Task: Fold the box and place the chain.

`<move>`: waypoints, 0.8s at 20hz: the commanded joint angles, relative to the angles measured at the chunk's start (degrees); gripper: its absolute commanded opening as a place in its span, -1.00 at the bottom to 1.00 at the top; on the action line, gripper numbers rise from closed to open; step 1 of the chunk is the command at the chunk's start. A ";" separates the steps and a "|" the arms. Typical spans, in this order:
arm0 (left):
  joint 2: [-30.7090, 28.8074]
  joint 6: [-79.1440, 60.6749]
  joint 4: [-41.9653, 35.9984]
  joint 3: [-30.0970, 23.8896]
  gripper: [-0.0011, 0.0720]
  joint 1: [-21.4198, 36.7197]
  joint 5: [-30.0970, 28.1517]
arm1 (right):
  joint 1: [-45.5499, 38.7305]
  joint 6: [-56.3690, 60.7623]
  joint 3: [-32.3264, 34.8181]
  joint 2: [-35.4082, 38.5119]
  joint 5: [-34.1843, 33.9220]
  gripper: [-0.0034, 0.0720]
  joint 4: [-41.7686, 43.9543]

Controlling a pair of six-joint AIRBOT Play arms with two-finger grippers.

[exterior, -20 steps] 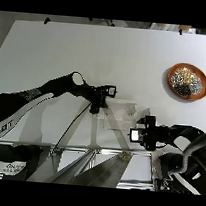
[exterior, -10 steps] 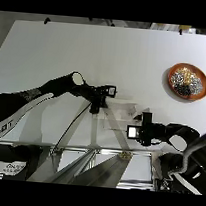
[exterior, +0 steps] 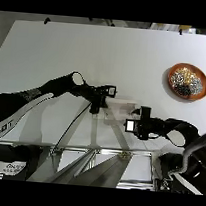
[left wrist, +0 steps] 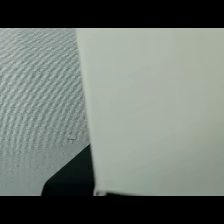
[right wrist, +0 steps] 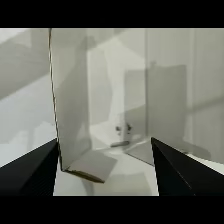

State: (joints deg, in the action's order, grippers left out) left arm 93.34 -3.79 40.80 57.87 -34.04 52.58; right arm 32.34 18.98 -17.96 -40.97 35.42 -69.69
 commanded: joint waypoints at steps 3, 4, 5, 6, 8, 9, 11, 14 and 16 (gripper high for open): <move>0.04 -0.02 0.00 0.00 -0.95 0.00 -0.02 | -6.12 -0.04 -1.44 -0.35 2.14 0.72 1.64; 0.04 -0.02 0.02 0.00 -0.95 0.00 -0.02 | -6.88 -0.11 -1.44 -0.35 2.38 0.72 2.23; 0.04 -0.02 0.00 0.00 -0.95 0.00 -0.02 | -7.85 -1.46 -1.44 -0.37 2.49 0.73 3.87; 0.04 -0.02 0.00 0.00 -0.95 0.00 -0.02 | -8.83 -4.24 -1.44 -0.50 2.69 0.73 6.34; 0.04 -0.04 0.00 0.00 -0.95 0.00 -0.02 | -11.06 -11.39 -1.44 -1.90 3.19 0.81 12.07; 0.04 -0.02 0.00 0.00 -0.95 0.00 -0.02 | -12.39 -14.82 -1.46 -3.06 3.58 0.83 15.04; 0.04 -0.02 0.00 0.00 -0.95 0.00 -0.02 | -15.37 -19.74 -1.88 -5.53 5.53 0.83 19.61; 0.04 -0.02 0.00 0.00 -0.95 0.00 -0.02 | -19.50 -23.43 -4.46 -9.51 9.11 0.83 22.45; 0.04 -0.02 0.00 0.00 -0.95 0.00 -0.04 | -20.79 -24.04 -6.21 -12.63 10.71 0.84 23.47</move>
